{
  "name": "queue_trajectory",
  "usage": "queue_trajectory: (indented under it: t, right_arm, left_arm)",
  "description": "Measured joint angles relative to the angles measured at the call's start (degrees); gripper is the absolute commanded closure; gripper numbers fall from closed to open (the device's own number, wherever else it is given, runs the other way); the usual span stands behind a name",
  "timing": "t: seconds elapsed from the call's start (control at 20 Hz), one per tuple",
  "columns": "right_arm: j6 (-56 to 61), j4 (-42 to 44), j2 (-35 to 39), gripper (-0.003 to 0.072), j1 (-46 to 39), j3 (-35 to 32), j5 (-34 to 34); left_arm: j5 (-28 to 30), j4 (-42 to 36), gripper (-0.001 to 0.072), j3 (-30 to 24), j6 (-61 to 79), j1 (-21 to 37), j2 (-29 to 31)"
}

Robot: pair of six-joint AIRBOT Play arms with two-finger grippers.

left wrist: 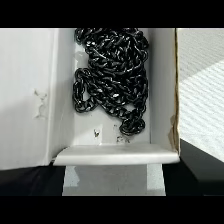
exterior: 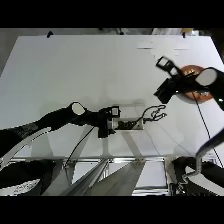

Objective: Fold the box and place the chain.

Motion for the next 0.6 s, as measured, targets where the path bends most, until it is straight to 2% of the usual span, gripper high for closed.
queue_trajectory:
  t: [0.2, 0.6]
  right_arm:
    - [-10.8, -2.3, -6.8, 0.0453, 2.4, -0.1, -0.1]
    - [-20.6, -8.0, -11.5, 0.0468, 3.3, -2.6, 0.6]
  left_arm:
    - [0.0, 0.0, 0.0456, 0.0, 0.0, 0.0, 0.0]
    - [0.0, 0.0, 0.0456, 0.0, 0.0, 0.0, 0.0]
